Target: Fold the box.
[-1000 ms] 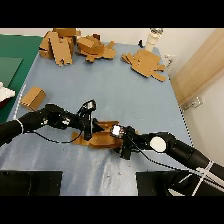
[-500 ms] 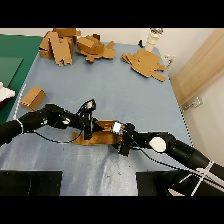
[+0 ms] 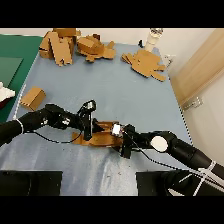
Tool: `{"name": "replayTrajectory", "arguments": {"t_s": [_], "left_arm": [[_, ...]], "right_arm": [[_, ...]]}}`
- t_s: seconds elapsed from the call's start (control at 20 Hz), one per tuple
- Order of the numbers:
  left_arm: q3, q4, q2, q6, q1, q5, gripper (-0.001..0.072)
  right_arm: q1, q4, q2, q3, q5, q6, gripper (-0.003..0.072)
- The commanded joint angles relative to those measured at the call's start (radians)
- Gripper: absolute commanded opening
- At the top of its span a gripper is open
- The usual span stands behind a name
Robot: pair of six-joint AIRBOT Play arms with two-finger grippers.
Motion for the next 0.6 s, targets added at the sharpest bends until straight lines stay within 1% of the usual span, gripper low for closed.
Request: {"name": "replayTrajectory", "arguments": {"t_s": [0.0, 0.3, 0.55], "left_arm": [[0.001, -0.002, 0.001, 0.0, 0.0, -0.017, 0.0017], [0.001, -0.002, 0.001, 0.0, 0.0, -0.022, 0.0017], [0.001, -0.002, 0.001, 0.0, 0.0, -0.022, 0.0017]], "right_arm": [[-0.001, -0.018, 0.004, 0.004, 0.044, 0.001, 0.0596], [-0.001, -0.051, 0.003, 0.007, -0.01, 0.001, 0.0595], [-0.001, -0.07, 0.003, 0.008, -0.017, 0.001, 0.0596]]}}
